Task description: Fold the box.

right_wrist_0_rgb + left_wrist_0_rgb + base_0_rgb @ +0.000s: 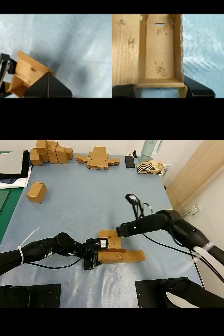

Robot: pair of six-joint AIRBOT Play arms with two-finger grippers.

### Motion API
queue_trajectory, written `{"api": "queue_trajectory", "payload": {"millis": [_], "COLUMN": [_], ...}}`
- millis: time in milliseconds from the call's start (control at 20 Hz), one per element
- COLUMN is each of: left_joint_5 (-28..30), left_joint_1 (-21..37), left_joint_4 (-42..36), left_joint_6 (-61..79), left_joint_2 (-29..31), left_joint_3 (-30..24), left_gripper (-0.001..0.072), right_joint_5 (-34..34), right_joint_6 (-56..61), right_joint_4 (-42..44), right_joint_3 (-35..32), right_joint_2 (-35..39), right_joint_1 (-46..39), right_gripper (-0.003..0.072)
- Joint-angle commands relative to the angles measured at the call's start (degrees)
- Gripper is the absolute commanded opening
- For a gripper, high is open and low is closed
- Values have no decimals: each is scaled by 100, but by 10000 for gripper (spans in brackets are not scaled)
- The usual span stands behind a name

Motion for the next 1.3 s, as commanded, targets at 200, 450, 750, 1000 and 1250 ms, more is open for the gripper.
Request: {"api": "queue_trajectory", "payload": {"millis": [200, 450, 750, 1000, 1250], "left_joint_5": [4, 4, 2, 2, 2], "left_joint_1": [-2, -2, -2, -2, -2], "left_joint_4": [2, 0, 2, 2, 0], "left_joint_6": [0, 0, 0, 0, 0], "left_joint_2": [-2, -2, -2, -2, -2], "left_joint_3": [4, 4, 4, 4, 4], "left_gripper": [474, 474, 473, 474, 474], "right_joint_5": [-2243, -1956, -184, 396, 422], "right_joint_6": [-868, -1641, -4297, -4721, -4723], "right_joint_4": [-664, -1027, -634, -111, 341], "right_joint_3": [-835, -1222, -1652, -1845, -2044], "right_joint_2": [1375, 1307, 1012, 1025, 1281], "right_joint_1": [437, 461, 463, 461, 463], "right_gripper": [100, 591, 591, 542, 220]}}
